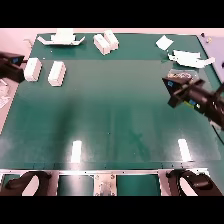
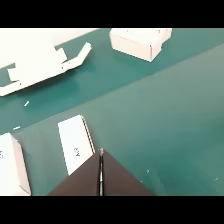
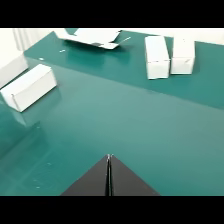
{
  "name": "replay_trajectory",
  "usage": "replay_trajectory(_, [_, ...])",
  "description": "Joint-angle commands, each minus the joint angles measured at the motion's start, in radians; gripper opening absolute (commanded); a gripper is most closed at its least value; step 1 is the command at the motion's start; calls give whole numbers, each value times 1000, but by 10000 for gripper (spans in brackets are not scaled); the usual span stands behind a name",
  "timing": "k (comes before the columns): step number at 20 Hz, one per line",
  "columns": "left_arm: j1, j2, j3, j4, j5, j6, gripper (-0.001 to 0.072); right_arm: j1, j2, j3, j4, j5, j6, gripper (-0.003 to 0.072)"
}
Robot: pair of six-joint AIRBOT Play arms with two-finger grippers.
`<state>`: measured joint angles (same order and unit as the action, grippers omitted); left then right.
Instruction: Fold the box and place the chain.
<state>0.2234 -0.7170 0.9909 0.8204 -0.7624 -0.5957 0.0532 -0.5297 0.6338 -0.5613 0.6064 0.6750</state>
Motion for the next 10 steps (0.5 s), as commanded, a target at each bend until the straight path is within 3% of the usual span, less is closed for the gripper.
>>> replay_trajectory(1, [1,186,-166,2,64,29,18,0,159,-153,-28,-76,2,18])
replay_trajectory(6, [1,413,-401,-28,129,39,20,0,244,-286,-34,-75,2,19])
replay_trajectory(10, [1,442,-429,-26,135,39,21,0,242,-333,-34,-75,2,19])
